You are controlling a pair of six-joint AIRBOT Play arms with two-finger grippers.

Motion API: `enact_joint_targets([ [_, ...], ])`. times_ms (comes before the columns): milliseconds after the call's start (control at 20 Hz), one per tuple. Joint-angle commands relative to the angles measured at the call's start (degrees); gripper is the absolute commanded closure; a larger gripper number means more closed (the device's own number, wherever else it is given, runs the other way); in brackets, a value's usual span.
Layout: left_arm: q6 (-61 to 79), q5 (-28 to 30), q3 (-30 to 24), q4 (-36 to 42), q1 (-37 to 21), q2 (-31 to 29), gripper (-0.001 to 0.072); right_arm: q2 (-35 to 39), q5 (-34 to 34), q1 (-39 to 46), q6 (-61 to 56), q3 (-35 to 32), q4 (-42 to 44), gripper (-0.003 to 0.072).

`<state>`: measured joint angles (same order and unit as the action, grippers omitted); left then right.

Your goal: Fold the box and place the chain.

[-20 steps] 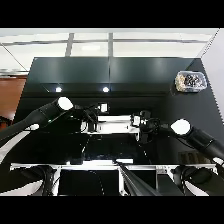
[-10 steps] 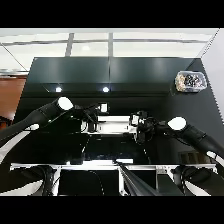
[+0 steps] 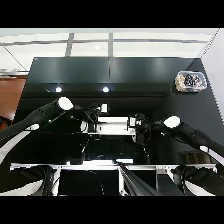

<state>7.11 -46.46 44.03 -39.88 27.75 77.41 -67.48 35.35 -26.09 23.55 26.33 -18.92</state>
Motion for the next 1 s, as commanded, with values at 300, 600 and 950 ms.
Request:
enact_joint_targets([
  [300,0.0,-2.0,0.0,0.1,0.0,0.0,0.068,-4.4,2.0,0.0,-10.7,4.5,-8.3,0.0021],
  [600,0.0,-2.0,0.0,0.1,0.0,0.0,0.068,-4.5,4.0,0.0,-13.0,4.5,-11.8,0.0021],
  [950,0.0,-2.0,0.0,0.1,0.0,0.0,0.068,-4.5,4.0,0.0,-13.0,4.5,-11.8,0.0021],
])
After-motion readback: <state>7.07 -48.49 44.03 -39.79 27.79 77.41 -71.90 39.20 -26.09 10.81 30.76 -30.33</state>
